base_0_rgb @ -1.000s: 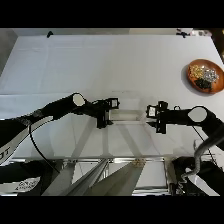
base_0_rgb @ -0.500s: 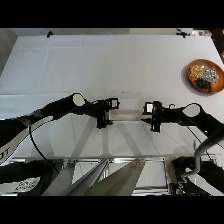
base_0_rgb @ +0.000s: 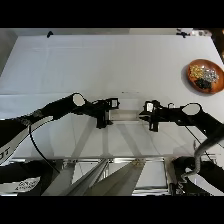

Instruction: Fold the box and place the chain.

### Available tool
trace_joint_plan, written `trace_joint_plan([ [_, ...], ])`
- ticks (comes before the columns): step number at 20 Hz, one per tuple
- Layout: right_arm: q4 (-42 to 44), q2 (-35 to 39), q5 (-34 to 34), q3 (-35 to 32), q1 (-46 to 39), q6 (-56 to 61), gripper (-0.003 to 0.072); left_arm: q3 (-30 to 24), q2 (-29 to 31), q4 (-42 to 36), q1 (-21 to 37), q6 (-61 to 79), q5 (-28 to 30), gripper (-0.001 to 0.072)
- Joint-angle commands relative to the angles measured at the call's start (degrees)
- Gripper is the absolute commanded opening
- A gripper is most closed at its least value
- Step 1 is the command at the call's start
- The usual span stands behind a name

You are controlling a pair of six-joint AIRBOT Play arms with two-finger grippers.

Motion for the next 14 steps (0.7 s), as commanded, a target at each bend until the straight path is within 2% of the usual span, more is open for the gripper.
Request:
trace_joint_plan([
  [1,2.8,-0.1,0.9,0.0,0.8,-3.6,0.0095,0.0,0.0,0.0,0.0,0.0,0.0,0.0212],
  [10,2.7,-2.1,-1.0,0.0,3.0,-4.9,0.0128,0.0,0.0,0.0,0.0,0.0,0.0,0.0212],
  [12,2.7,-2.1,-1.1,0.0,3.0,-4.9,0.0301,0.0,0.0,0.0,0.0,0.0,0.0,0.0212],
  [14,2.7,-2.1,-1.1,0.0,3.0,-4.9,0.0305,0.0,0.0,0.0,0.0,0.0,0.0,0.0212],
])
